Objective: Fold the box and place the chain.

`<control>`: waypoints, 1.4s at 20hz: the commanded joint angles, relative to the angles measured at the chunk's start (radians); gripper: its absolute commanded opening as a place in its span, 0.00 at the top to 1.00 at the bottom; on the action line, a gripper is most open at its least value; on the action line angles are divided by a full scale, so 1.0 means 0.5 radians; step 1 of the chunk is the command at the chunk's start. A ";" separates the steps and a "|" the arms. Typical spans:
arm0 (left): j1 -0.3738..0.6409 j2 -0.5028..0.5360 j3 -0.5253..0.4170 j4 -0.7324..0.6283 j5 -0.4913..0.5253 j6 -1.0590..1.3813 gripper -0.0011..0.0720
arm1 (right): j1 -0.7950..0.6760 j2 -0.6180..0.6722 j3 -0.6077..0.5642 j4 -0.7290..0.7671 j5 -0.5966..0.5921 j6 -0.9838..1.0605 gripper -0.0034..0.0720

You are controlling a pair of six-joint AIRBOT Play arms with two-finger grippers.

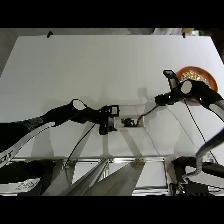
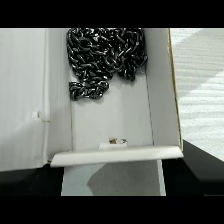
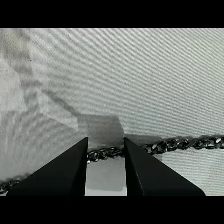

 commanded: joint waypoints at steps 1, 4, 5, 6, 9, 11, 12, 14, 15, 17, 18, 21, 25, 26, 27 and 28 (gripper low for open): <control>0.002 0.002 0.001 0.001 0.000 0.001 0.64 | 0.002 0.021 -0.002 -0.004 0.035 0.008 0.66; 0.002 0.002 0.001 0.001 0.000 0.001 0.64 | 0.002 0.147 -0.002 -0.005 0.058 0.009 0.66; 0.002 0.002 0.001 0.001 0.000 0.001 0.64 | 0.002 0.182 -0.002 -0.005 0.067 0.021 0.66; 0.002 0.002 0.001 0.000 0.000 0.001 0.64 | 0.002 0.206 -0.002 -0.005 0.080 0.021 0.66; 0.002 0.002 0.001 0.000 0.000 0.001 0.64 | 0.002 0.204 -0.002 -0.011 0.096 0.042 0.66; 0.002 0.002 0.001 0.000 -0.001 0.001 0.64 | 0.002 0.181 -0.002 -0.087 0.111 0.113 0.65; 0.002 0.002 0.001 0.001 0.000 0.001 0.64 | 0.002 0.169 -0.002 -0.121 0.112 0.130 0.59; 0.002 0.002 0.001 0.001 0.000 0.001 0.64 | 0.002 0.166 -0.002 -0.169 0.101 0.182 0.54; 0.002 0.002 0.001 0.001 0.000 0.001 0.64 | 0.002 0.166 -0.002 -0.181 0.101 0.184 0.54; 0.002 0.002 0.001 0.001 0.000 0.001 0.64 | 0.002 0.165 -0.002 -0.201 0.087 0.215 0.54; 0.002 0.002 0.001 0.001 0.000 0.001 0.64 | 0.002 0.165 -0.002 -0.201 0.078 0.220 0.54; 0.002 0.002 0.001 0.001 0.000 0.001 0.64 | 0.002 0.139 -0.002 -0.201 0.063 0.232 0.54; 0.002 0.002 0.001 0.001 0.000 0.001 0.64 | 0.002 0.051 -0.002 -0.203 0.040 0.278 0.58; 0.002 0.002 0.001 0.001 0.000 0.001 0.64 | 0.002 0.037 -0.002 -0.204 0.040 0.277 0.58; 0.002 0.002 0.001 0.001 0.000 0.001 0.64 | 0.002 0.026 -0.002 -0.204 0.039 0.277 0.58; 0.002 0.002 0.001 0.000 0.000 0.001 0.64 | 0.002 0.019 -0.002 -0.204 0.034 0.277 0.59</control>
